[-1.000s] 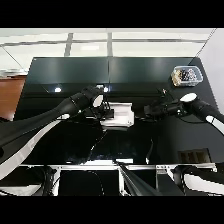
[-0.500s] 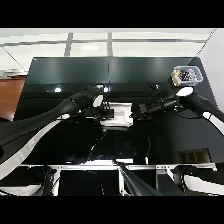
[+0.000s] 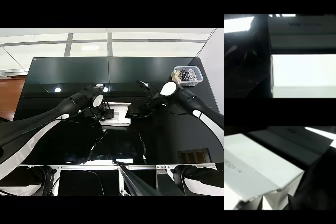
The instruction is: Fold the box and place the chain.
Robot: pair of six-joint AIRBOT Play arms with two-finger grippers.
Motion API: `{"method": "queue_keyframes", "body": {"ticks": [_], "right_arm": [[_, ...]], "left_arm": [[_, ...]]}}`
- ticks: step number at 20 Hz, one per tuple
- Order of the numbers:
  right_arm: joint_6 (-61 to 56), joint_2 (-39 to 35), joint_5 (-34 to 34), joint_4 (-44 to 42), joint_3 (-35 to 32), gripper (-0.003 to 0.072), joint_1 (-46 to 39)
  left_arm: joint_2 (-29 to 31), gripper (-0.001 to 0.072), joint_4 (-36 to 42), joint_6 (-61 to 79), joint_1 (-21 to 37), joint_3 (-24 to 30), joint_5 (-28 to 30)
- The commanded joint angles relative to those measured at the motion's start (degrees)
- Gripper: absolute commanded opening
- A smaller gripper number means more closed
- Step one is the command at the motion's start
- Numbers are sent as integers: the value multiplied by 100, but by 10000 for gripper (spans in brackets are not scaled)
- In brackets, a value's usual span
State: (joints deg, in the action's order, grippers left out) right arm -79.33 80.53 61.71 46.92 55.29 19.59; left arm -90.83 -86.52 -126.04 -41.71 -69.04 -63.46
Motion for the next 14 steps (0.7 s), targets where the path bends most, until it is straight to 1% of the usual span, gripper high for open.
{"method": "queue_keyframes", "body": {"ticks": [1, 5, 9, 12, 14], "right_arm": [[-1495, 2, -232, 1521, 358, 347, 560], [-2865, 155, -260, 2603, 632, 347, 1121], [-4138, 428, 66, 3635, 1040, 347, 1609], [-4437, 717, 387, 3934, 1373, 347, 1886], [-4730, 870, 485, 4011, 1423, 347, 1963]], "left_arm": [[2, 30, 2, 2, 4, -2, 2], [2, 30, 2, 2, 4, -2, 0], [2, 30, 2, 2, 4, -2, 2], [2, 30, 2, 2, 4, -2, 0], [2, 30, 2, 2, 4, -2, -9]]}}
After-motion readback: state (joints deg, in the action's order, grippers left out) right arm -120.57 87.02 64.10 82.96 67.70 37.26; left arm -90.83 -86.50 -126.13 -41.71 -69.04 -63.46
